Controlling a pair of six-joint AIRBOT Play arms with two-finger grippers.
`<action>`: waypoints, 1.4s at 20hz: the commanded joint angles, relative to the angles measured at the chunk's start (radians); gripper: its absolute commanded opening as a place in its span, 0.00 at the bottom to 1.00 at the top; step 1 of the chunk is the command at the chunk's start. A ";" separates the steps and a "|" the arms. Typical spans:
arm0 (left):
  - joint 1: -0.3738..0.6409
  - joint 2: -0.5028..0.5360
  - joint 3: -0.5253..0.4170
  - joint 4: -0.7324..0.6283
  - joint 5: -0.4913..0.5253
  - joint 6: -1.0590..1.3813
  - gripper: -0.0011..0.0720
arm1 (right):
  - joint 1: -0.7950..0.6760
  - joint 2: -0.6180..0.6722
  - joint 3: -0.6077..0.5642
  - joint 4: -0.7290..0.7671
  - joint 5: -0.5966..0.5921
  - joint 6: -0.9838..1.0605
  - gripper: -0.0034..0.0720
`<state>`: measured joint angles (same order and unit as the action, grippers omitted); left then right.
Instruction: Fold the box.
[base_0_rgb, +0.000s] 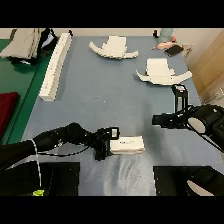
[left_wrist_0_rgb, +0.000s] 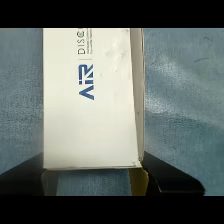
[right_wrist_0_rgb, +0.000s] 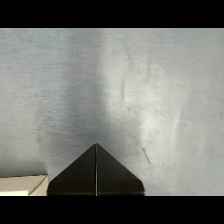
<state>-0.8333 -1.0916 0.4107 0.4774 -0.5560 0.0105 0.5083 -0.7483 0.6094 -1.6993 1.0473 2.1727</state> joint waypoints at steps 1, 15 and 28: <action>0.000 0.043 0.002 -0.005 0.006 -0.053 0.66 | -0.016 -0.043 0.009 0.006 0.026 0.058 0.05; 0.677 0.639 0.000 0.854 -0.341 -1.103 0.66 | -0.016 -0.044 0.008 -0.030 -0.031 0.048 0.05; 1.155 0.733 -0.119 0.869 -0.326 -0.970 0.66 | -0.016 -0.044 0.008 -0.044 -0.054 -0.009 0.05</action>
<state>0.2733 -0.3500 0.3111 1.3392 -0.9501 -0.9878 0.4919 -0.7925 0.6170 -1.7432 0.9947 2.1700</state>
